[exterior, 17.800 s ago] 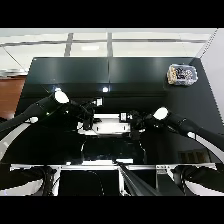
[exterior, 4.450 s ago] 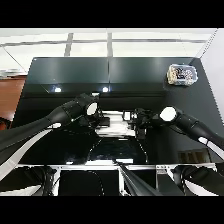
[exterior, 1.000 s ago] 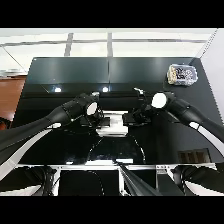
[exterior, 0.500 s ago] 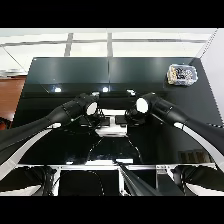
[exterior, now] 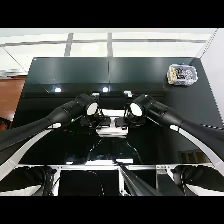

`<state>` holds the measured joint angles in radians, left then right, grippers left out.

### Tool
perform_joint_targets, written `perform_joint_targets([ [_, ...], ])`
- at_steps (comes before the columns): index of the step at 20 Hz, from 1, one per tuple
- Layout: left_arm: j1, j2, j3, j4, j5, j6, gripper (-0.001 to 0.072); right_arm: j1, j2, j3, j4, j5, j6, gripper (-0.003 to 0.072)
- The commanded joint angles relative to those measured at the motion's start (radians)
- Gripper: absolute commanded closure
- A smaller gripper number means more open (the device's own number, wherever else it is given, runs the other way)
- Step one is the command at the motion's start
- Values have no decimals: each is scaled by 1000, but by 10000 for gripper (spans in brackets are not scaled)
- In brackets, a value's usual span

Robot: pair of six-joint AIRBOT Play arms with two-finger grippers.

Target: Fold the box and place the chain.

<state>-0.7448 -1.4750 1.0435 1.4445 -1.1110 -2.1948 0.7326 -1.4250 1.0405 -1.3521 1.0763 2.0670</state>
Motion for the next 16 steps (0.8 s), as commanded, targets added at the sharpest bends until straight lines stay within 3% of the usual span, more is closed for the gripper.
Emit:
perform_joint_targets([
  [1, 0, 0, 0, 2, -1, 0, 683, -1, 27, 5, 9, 27, -52, 377],
  [7, 0, 0, 0, 2, -1, 0, 683, -1, 55, 4, 16, 64, -71, 376],
  [9, 0, 0, 0, 2, -1, 0, 683, -1, 53, -8, 16, 16, -53, 377],
  [16, 0, 0, 0, 2, -1, 0, 683, 2, -61, 19, 16, -9, 51, 382],
])
